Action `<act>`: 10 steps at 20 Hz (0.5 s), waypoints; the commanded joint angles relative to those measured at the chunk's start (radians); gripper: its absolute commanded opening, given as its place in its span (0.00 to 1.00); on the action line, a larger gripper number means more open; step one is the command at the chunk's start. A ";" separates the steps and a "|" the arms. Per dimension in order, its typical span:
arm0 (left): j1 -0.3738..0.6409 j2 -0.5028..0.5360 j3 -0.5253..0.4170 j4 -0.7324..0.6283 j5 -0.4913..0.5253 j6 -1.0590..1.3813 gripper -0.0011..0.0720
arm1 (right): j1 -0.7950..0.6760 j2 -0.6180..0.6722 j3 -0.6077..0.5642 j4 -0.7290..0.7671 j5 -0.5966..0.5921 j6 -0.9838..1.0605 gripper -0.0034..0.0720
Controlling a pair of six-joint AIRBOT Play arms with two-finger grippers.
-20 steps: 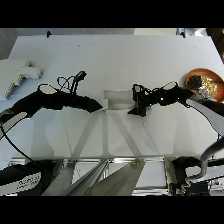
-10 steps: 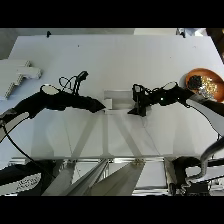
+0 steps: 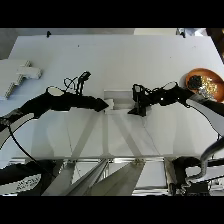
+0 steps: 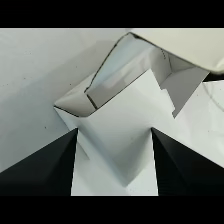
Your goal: Fold the box and place the chain.
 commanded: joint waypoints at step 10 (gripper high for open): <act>-0.045 -0.001 0.000 0.012 0.082 -0.066 0.72 | 0.000 0.000 0.001 0.000 0.000 0.000 0.74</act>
